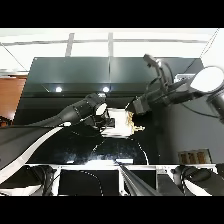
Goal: Fold the box and place the chain.
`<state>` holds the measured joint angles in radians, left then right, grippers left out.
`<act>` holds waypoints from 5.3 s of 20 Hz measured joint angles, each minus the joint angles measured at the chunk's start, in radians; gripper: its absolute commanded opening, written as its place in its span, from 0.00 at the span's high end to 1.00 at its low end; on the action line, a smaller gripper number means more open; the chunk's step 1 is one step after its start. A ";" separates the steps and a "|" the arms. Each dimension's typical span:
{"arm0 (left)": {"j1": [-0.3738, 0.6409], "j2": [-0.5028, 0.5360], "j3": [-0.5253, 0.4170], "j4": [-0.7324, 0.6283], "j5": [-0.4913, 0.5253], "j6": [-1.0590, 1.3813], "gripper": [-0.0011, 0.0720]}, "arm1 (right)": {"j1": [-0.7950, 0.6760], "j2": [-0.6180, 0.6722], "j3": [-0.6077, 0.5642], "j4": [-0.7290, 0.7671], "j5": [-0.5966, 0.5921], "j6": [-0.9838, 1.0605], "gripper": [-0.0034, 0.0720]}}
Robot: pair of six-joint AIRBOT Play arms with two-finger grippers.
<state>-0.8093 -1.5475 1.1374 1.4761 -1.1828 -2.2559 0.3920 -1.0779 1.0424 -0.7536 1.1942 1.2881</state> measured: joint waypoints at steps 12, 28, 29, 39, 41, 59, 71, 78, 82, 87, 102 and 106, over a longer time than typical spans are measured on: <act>0.000 0.000 0.000 0.000 0.000 0.000 0.94 | 0.016 0.003 -0.146 -0.038 -0.053 0.003 0.18; 0.000 0.000 0.000 0.000 -0.001 0.000 0.94 | -0.004 0.006 -0.463 -0.211 -0.358 -0.873 0.00; 0.000 0.000 0.000 0.000 -0.001 0.000 0.94 | 0.000 -0.003 -0.469 -0.193 -0.369 -0.937 0.00; 0.000 0.000 0.000 0.000 -0.001 0.000 0.94 | 0.014 -0.125 -0.483 -0.055 -0.450 -1.263 0.00; 0.000 0.000 0.000 0.000 -0.001 0.000 0.94 | 0.014 -0.133 -0.483 -0.046 -0.465 -1.272 0.14; 0.000 0.000 0.000 0.000 -0.001 0.000 0.94 | -0.049 0.110 -0.357 -0.176 -0.224 -0.699 0.95; 0.000 0.000 0.000 0.000 0.000 0.000 0.94 | -0.067 0.191 0.098 -0.016 0.068 -0.394 0.95; 0.000 0.000 0.000 0.000 0.000 0.000 0.94 | -0.067 0.193 0.303 0.057 0.043 -0.280 0.95; 0.000 0.000 0.000 0.000 -0.001 0.000 0.94 | -0.067 0.190 0.334 0.089 0.042 -0.259 0.95; 0.000 0.000 0.000 0.000 0.000 0.000 0.94 | -0.067 0.179 0.343 0.100 0.058 -0.243 0.95; 0.000 0.000 0.000 0.000 0.000 0.000 0.94 | -0.045 0.145 -0.104 0.028 -0.001 -0.213 0.95; 0.000 0.000 0.000 0.000 0.000 0.000 0.94 | -0.031 0.076 -0.192 0.059 -0.087 -0.214 0.92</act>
<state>-0.8093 -1.5475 1.1370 1.4761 -1.1828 -2.2559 0.3614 -1.0016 0.8509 -0.6945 1.1076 1.0744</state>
